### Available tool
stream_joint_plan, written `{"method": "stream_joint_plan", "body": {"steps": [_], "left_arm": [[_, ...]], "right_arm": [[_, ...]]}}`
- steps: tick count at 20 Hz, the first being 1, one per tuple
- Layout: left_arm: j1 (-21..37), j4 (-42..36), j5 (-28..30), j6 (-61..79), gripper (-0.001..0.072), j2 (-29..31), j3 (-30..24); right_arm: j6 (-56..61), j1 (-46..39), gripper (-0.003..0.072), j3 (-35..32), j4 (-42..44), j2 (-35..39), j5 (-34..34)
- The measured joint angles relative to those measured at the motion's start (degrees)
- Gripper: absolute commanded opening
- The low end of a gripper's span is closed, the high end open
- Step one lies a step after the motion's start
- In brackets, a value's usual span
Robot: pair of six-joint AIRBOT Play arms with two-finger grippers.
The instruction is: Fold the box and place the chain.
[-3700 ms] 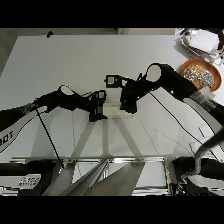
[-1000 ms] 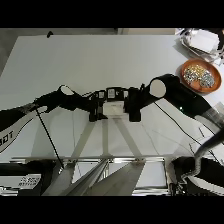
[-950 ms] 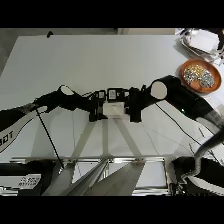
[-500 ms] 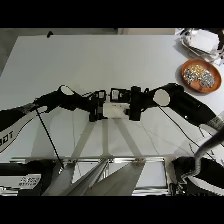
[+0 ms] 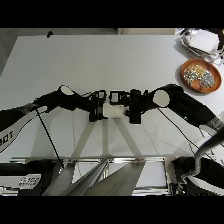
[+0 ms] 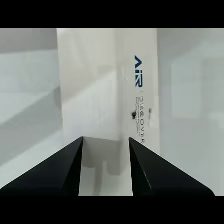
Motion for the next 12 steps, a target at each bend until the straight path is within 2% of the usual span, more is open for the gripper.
{"method": "stream_joint_plan", "body": {"steps": [2,4,12], "left_arm": [[0.0,0.0,0.0,0.0,0.0181,0.0,0.0],[0.0,0.0,0.0,0.0,0.0181,0.0,0.0],[0.0,0.0,0.0,0.0,0.0182,0.0,0.0]], "right_arm": [[-0.22,-0.37,0.0273,0.31,-0.2,-0.24,-0.04],[-0.37,-1.2,0.0218,1.62,-0.2,-1.11,1.66],[0.55,-4.79,0.0225,17.05,1.07,-10.19,19.08]]}}
